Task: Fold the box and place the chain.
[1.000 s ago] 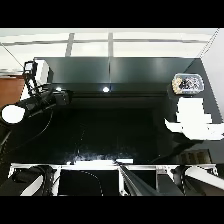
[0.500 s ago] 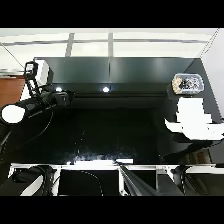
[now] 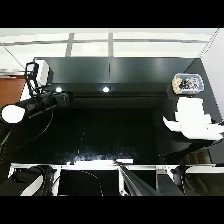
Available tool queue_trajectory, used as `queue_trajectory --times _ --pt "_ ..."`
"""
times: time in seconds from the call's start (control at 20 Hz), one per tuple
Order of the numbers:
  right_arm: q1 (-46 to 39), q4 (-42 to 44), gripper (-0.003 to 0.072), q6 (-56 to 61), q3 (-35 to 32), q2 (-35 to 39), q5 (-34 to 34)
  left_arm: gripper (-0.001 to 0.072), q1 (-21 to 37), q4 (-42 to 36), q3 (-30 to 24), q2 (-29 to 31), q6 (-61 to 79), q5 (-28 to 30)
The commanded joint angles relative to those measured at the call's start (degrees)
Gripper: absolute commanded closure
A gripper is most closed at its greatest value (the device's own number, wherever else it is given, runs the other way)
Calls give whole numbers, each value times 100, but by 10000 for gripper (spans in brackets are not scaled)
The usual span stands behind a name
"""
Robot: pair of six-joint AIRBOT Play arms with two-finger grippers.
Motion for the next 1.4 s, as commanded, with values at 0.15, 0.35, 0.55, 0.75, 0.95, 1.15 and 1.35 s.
queue_trajectory --times 0.15,0.35,0.55,0.75,0.95,1.15,1.35 --pt "81 780 682 -87 -4 114 562 4 -2 -9 -2 -2 0 -304" --pt "348 1281 681 -92 -632 717 461 4 -2 -11 -2 -2 0 -452" --pt "997 2686 677 -179 -1816 1519 258 23 -188 -57 -2 -28 2 -516" --pt "2192 3062 676 -118 -3209 2959 -599 22 -704 -153 -2 -197 -2 -549" --pt "3504 3519 677 293 -4647 5152 -2162 22 -1217 -439 -2 -568 -4 -564" --pt "4706 3515 677 323 -5482 6454 -2949 22 -1534 -1261 -2 -1139 -2 -610" --pt "5729 3410 676 295 -5709 6568 -3226 21 -1537 -2518 2 -1674 160 -852"
